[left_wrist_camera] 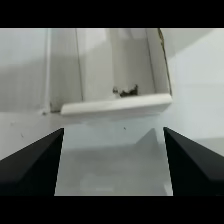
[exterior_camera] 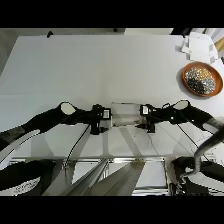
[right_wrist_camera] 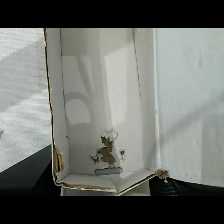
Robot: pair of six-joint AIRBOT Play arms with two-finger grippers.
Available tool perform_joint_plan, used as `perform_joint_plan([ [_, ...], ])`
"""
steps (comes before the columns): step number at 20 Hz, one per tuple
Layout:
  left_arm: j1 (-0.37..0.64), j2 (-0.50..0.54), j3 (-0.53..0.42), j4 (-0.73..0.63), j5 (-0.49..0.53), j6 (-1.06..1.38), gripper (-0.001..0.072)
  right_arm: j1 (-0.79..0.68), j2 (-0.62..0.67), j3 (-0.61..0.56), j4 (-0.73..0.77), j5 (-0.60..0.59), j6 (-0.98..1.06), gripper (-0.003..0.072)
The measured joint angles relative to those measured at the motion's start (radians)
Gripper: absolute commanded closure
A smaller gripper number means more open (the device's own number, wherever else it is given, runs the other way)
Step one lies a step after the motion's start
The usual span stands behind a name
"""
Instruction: Fold the box and place the chain.
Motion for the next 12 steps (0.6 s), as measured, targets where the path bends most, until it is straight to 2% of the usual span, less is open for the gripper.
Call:
perform_joint_plan([
  [4,0.000,-0.041,0.008,-0.078,-0.002,0.076,-0.0003,0.000,0.000,0.000,0.000,0.000,0.000,0.0247],
  [12,0.000,-0.063,0.011,-0.114,-0.046,0.107,-0.0003,0.000,0.000,0.000,0.000,0.000,0.000,0.0247],
])
